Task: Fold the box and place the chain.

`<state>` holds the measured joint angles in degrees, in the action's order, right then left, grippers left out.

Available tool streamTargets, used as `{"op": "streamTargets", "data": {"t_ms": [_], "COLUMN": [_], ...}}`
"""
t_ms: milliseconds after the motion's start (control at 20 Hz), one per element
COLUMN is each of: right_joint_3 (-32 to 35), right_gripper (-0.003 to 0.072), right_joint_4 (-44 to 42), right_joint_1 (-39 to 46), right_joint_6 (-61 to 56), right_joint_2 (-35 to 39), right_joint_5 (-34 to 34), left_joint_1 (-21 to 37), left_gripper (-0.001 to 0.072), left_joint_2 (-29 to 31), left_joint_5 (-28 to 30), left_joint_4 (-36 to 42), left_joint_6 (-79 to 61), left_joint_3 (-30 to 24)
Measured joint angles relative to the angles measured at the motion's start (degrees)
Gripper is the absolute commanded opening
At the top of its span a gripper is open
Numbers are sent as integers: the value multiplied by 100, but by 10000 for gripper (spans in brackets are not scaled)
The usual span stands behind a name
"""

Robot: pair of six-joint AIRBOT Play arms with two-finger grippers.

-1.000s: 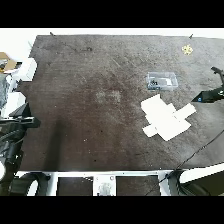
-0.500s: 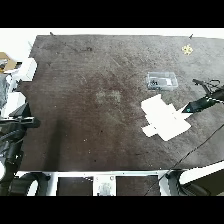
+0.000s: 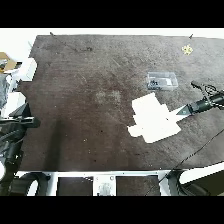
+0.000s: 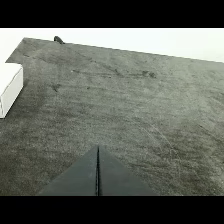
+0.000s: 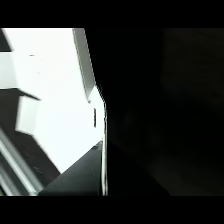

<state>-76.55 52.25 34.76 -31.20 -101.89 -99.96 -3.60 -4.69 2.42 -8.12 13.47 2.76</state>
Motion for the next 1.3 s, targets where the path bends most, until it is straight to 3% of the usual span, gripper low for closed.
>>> {"op": "streamTargets", "data": {"t_ms": [200, 450, 550, 700, 900, 950, 1000, 1050, 1300], "right_joint_3": [973, 2983, 3499, 3735, 3486, 3447, 3425, 3414, 3399], "right_gripper": [-4, -3, -3, -3, -3, -3, -3, -3, -3], "right_joint_4": [-970, -2710, -3244, -3838, -4201, -4232, -4266, -4288, -4459], "right_joint_1": [-166, -911, -1449, -2350, -3322, -3482, -3624, -3724, -4070], "right_joint_6": [-15, 282, 380, 474, 533, 540, 555, 562, 968], "right_joint_2": [560, 1504, 1698, 1834, 1891, 1895, 1899, 1904, 1908], "right_joint_5": [61, 1480, 2087, 3012, 4568, 4970, 5368, 5663, 6435], "left_joint_1": [0, 0, 0, 0, 2, 2, 2, 2, 0], "left_gripper": [10, 10, 10, 10, 11, 87, 480, 696, 690], "left_joint_2": [0, 0, 0, 0, 0, 0, 0, 0, -15], "left_joint_5": [0, 4, 4, 4, -92, -197, -310, -452, -1287], "left_joint_4": [0, 0, 0, 0, 0, -2, -7, -9, -63], "left_joint_6": [-2, -2, -2, 0, 0, 0, -2, -2, -212], "left_joint_3": [0, 0, 0, 0, 0, 0, 0, 0, 256]}}
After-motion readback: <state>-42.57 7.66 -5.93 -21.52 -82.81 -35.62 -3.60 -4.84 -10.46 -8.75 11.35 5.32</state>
